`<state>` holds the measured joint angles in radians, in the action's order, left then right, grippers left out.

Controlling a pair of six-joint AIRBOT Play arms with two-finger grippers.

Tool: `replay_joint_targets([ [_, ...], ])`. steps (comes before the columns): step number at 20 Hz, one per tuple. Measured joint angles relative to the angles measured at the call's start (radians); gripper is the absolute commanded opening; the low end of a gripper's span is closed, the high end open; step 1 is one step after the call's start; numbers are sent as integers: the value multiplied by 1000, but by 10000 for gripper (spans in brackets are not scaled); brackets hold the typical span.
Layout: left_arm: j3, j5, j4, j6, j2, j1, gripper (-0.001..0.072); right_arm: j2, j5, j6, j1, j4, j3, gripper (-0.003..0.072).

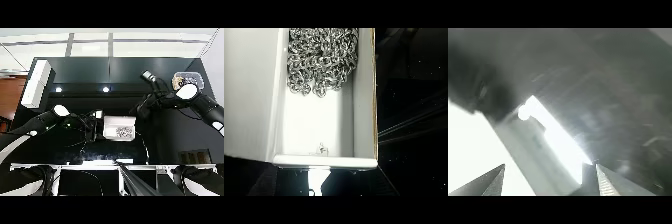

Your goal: Fold the box and place the chain.

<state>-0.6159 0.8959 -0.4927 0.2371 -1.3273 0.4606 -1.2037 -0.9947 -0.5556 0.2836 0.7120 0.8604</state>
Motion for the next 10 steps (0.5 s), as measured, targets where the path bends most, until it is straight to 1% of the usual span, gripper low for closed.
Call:
replay_joint_targets([
  [2, 0, 0, 0, 0, 0, 0, 416, -3, -89, 86, 9, 2, 3, 608],
  [5, 0, 0, 0, 0, 0, 0, 416, -3, -180, 122, 25, 2, -8, 607],
  [8, 0, 0, 0, 0, 0, 0, 416, 24, -209, 132, 32, -6, -53, 607],
  [10, 0, 0, 0, 0, 0, 0, 416, 52, -187, 152, 34, -21, -90, 608],
])
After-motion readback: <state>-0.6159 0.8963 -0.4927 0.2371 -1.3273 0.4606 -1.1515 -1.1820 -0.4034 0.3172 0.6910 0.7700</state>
